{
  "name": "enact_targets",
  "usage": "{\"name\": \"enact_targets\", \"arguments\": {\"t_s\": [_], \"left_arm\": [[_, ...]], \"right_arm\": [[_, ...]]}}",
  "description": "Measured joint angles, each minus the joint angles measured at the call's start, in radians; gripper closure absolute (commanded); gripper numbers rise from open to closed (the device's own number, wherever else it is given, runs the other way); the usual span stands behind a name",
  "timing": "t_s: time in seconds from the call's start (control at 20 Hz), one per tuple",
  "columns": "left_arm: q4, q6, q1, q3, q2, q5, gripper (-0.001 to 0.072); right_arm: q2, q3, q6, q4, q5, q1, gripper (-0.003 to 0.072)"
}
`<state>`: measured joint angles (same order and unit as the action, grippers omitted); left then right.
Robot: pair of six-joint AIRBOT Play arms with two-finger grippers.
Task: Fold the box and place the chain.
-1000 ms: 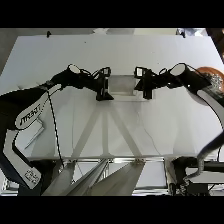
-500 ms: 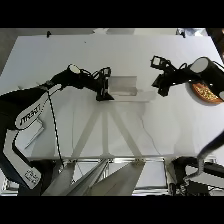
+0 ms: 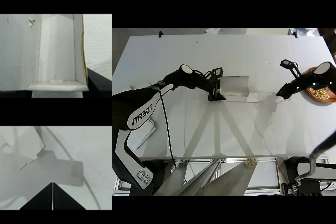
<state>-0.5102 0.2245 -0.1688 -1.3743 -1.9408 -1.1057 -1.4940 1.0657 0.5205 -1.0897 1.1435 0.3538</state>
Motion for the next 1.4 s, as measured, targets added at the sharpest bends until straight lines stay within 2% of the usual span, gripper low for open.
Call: {"name": "enact_targets", "arguments": {"t_s": [0.3, 0.75, 1.2, 1.4], "left_arm": [[-0.001, 0.008, 0.000, 0.000, 0.001, 0.003, 0.0491], [-0.007, 0.020, 0.000, 0.000, 0.005, 0.014, 0.0491], [-0.007, 0.023, 0.000, 0.000, 0.005, 0.016, 0.0491], [-0.007, 0.023, 0.000, 0.000, 0.005, 0.017, 0.0491]], "right_arm": [[-0.048, 0.000, 0.131, 0.052, 0.000, 0.004, 0.0680], [-0.090, 0.000, 0.193, 0.112, -0.012, -0.055, 0.0680], [-0.106, 0.000, 0.210, 0.244, -0.004, -0.067, 0.0679], [-0.154, 0.000, 0.211, 0.278, -0.003, -0.067, 0.0680]]}}
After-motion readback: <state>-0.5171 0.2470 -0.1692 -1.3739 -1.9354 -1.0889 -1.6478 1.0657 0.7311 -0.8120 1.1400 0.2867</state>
